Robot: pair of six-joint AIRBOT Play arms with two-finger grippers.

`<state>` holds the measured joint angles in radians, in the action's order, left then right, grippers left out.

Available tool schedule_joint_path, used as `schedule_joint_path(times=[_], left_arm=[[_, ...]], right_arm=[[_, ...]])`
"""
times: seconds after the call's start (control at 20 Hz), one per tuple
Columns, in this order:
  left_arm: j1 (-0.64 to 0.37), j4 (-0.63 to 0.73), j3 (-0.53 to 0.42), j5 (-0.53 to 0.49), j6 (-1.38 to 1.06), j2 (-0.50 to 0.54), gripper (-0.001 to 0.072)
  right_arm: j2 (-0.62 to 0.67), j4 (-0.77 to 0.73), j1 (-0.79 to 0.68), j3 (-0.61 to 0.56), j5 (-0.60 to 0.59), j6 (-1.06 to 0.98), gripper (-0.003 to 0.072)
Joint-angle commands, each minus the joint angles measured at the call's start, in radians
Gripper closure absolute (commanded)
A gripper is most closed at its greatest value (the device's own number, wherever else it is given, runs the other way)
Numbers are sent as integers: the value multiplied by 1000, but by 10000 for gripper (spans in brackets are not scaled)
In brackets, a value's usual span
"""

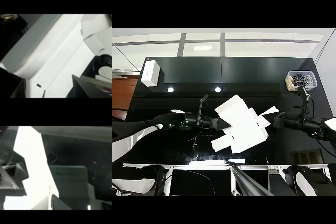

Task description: Fold the box and place the chain.

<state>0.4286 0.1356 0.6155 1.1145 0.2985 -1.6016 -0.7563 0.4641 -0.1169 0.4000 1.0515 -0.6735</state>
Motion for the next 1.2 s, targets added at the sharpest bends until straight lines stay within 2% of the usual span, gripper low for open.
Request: schedule_joint_path(times=[0.0,0.25,0.35,0.75,1.1,1.15], left_arm=[[6,-17,1,66,-127,-8,72],[6,-77,12,141,-243,-8,85],[6,-122,31,140,-242,-8,251],[5,-130,76,86,-238,-8,259],[-59,-130,76,125,-211,-8,261],[-60,-132,76,135,-211,-8,319]], right_arm=[[1,1,0,0,2,-3,641],[1,10,0,0,2,-3,641],[1,10,0,0,2,-3,641],[1,27,0,0,9,-3,641],[1,50,0,0,19,-5,641],[1,51,0,0,19,-5,640]])
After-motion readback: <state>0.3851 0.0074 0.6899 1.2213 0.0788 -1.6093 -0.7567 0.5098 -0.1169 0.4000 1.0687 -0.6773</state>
